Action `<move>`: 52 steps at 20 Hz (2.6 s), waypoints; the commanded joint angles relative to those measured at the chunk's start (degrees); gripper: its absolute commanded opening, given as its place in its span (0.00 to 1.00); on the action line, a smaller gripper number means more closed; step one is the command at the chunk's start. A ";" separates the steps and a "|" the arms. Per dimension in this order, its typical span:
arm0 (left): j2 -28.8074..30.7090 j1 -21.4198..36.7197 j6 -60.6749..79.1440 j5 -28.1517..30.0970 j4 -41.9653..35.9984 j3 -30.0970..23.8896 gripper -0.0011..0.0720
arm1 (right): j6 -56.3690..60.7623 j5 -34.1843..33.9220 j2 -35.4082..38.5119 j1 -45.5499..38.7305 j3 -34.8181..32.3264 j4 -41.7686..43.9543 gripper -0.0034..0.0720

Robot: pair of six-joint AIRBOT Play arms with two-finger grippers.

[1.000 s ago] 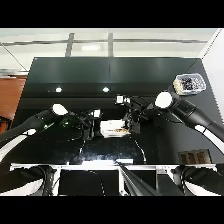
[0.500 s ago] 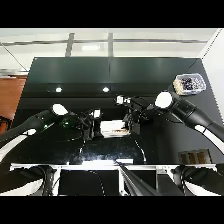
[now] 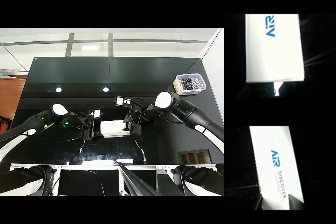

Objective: Fold the box and place the chain.

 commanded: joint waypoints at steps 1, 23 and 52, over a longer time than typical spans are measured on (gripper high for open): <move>-0.04 -0.02 0.00 0.02 0.00 -0.02 0.48 | 0.02 -0.07 0.00 0.07 0.00 0.17 0.55; -0.04 -0.02 0.00 0.00 0.00 -0.02 0.48 | 28.06 8.22 8.52 -10.80 -3.17 1.64 0.07; -0.04 -0.02 0.07 -0.68 -0.04 -0.02 0.50 | 33.03 5.11 5.27 -14.08 -7.23 20.50 0.07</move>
